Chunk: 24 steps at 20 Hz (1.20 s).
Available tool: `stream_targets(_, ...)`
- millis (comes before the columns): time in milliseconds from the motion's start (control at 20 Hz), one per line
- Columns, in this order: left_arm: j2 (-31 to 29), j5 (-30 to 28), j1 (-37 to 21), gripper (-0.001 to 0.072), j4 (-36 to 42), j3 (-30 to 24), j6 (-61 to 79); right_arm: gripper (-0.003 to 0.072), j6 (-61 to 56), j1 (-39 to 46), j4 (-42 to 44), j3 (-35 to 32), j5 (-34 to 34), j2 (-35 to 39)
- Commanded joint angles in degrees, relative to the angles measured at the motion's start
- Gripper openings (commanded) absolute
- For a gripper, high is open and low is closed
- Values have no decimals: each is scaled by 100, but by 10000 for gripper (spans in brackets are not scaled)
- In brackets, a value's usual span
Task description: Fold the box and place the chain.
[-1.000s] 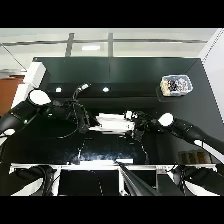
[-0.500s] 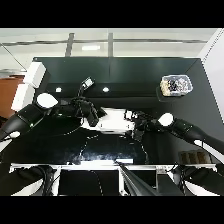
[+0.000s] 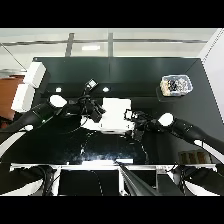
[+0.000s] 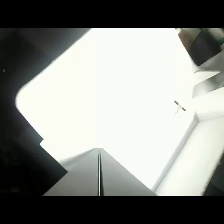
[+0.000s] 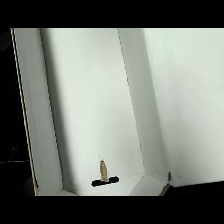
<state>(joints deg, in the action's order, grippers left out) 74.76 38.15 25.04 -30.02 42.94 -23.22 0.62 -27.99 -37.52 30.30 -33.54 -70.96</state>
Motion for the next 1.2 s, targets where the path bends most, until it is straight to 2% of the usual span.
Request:
stream_targets(0, 133, -70, -2, 28, -13, -4, 90, 535, -2, -4, 0, -2, -4, -2)
stream_targets(200, 136, -68, 0, 28, -72, -4, 92, 534, -2, -7, 0, -2, -11, -2)
stream_targets(400, 133, -61, -2, 28, -492, -4, 96, 533, -2, -4, 0, -2, -9, -2)
stream_targets(450, 133, -48, 0, 28, -490, -2, 96, 461, -2, -7, 0, -2, -11, -2)
stream_targets(500, 133, -50, 0, 28, -490, -2, 96, 299, 0, -4, -2, -2, -31, -2)
stream_targets(850, 79, -96, -50, 34, -715, 48, 96, 289, -2, -4, 0, -2, -136, -2)
stream_targets(900, -20, -116, -107, 86, -778, 74, 96, 288, -4, -4, 0, -2, -136, -2)
stream_targets(950, -170, -127, -216, 174, -826, 92, 94, 288, -2, -4, 0, -2, -136, -2)
stream_targets(1000, -341, -127, -337, 385, -894, 92, 96, 288, -2, -4, 0, -2, -133, -2)
stream_targets(1050, -533, -70, -492, 714, -994, 92, 46, 288, -2, -4, 0, -2, -133, -2)
stream_targets(1150, -883, 520, -848, 709, -1220, 94, 31, 289, -2, -4, 0, -2, -133, -2)
